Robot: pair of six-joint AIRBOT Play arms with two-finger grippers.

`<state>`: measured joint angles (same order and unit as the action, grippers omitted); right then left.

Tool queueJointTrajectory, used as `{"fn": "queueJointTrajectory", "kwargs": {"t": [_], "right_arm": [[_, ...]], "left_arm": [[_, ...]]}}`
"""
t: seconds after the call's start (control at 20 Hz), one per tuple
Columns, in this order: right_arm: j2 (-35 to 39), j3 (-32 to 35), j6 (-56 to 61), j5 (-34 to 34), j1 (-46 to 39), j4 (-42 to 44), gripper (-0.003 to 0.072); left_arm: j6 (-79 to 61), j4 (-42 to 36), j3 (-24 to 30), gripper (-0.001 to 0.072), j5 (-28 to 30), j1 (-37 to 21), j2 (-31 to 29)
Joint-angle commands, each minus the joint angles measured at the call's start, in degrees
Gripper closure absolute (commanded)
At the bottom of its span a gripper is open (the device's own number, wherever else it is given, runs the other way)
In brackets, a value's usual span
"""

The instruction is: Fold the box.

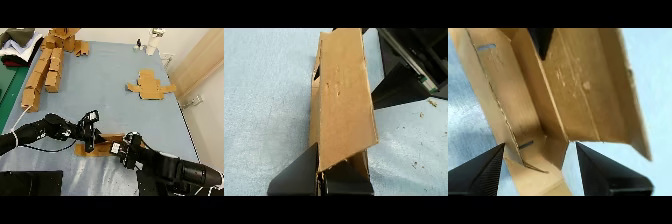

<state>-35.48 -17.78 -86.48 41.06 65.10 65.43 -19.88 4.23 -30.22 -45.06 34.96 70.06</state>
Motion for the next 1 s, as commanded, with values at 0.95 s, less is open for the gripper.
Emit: {"fn": "queueJointTrajectory", "kwargs": {"t": [0.95], "right_arm": [[-9.8, 0.5, -73.9, 1.0, -32.5, 59.2, -0.0025]], "left_arm": [[0.0, 0.0, 0.0, 0.0696, 0.0, 0.0, 0.0]]}}
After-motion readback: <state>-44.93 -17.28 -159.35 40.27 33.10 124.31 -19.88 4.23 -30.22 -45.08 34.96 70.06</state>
